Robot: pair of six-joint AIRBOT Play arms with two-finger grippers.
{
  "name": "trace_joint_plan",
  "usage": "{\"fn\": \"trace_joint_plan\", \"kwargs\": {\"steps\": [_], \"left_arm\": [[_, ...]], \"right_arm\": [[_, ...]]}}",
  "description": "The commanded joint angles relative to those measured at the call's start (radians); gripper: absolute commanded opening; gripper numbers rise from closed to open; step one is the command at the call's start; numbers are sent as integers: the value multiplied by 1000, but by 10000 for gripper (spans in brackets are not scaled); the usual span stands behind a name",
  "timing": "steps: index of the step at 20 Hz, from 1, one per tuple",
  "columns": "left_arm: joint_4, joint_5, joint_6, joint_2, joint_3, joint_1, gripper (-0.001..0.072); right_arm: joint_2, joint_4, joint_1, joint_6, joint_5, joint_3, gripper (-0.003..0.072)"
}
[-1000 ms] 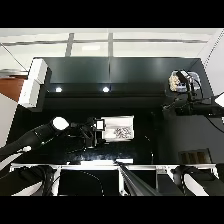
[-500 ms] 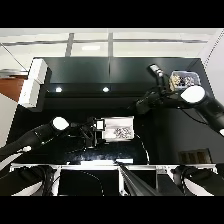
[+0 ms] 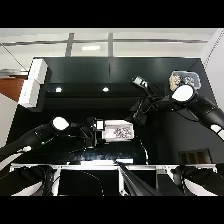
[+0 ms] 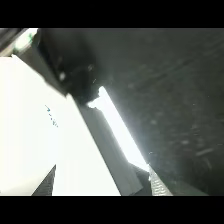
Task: Fold the box and place the chain.
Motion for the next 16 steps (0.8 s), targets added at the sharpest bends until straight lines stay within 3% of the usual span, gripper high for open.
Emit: {"fn": "trace_joint_plan", "kwargs": {"steps": [1, 6, 16], "left_arm": [[0, 0, 0, -1, 1, 0, 345], [2, -1, 0, -2, 2, 0, 345], [3, -2, 0, -2, 2, 0, 345]], "right_arm": [[-8, -18, 8, -121, 27, -30, 693], [-8, -40, 27, -190, 26, -68, 693], [98, -62, 45, -140, 94, -71, 692]]}}
